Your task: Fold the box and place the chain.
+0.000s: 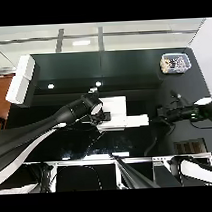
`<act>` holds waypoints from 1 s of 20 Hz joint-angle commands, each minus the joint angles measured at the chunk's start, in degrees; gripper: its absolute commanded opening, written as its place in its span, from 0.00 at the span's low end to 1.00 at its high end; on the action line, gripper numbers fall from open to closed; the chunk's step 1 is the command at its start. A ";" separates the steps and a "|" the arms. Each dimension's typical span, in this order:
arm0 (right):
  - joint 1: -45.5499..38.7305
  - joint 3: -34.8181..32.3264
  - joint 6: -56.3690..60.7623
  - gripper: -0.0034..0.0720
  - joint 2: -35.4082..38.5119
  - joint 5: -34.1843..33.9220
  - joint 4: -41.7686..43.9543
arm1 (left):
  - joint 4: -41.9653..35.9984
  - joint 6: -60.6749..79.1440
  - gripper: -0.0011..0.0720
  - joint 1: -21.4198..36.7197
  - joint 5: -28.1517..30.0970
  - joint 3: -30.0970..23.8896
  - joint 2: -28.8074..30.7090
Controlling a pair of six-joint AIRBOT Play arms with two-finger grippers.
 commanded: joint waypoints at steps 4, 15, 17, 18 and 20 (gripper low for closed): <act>13.90 7.65 -8.20 0.07 -5.64 6.14 9.03 | 0.02 0.00 0.05 0.02 -0.11 0.04 -0.04; 19.85 17.35 -4.13 0.76 -5.60 14.08 5.46 | 0.00 0.00 0.05 0.02 -0.09 0.04 -0.04; 22.95 17.35 -1.88 0.76 -5.60 10.84 5.46 | 0.02 0.00 0.05 0.02 -0.09 0.04 -0.04; 24.11 17.38 -0.74 0.76 -5.60 10.12 5.53 | 0.02 -0.02 0.05 0.02 -0.09 0.04 -0.04; 26.23 17.38 -0.28 0.74 -5.60 8.52 5.31 | 0.02 0.00 0.05 0.02 0.11 0.04 -0.07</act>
